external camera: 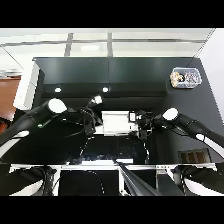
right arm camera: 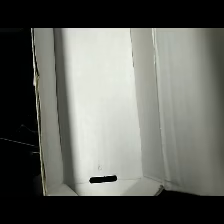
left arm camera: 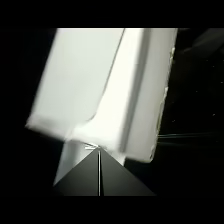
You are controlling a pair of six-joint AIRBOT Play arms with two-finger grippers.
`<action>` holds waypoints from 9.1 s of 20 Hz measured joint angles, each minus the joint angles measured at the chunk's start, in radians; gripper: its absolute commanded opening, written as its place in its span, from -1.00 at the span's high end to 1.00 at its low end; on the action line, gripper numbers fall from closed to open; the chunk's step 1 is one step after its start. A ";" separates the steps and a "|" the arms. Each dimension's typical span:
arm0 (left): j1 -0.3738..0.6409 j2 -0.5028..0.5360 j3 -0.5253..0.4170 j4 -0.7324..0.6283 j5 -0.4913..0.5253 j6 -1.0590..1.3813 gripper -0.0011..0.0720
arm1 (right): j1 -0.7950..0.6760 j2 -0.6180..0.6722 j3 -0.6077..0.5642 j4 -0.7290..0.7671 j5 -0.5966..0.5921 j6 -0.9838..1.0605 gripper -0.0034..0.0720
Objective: Fold the box and place the chain.
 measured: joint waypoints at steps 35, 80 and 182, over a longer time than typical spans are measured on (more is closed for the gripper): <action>0.230 -0.153 -0.110 -0.195 -0.177 -0.678 -0.94 | 0.000 0.000 0.000 -0.001 0.001 0.000 -0.35; -0.173 -0.151 0.162 0.209 0.002 -1.361 -0.41 | 0.000 0.000 0.000 0.002 -0.011 0.011 -0.35; -0.392 -0.318 0.387 0.769 -0.195 -1.995 0.89 | 0.044 0.067 0.000 0.063 0.043 0.240 0.44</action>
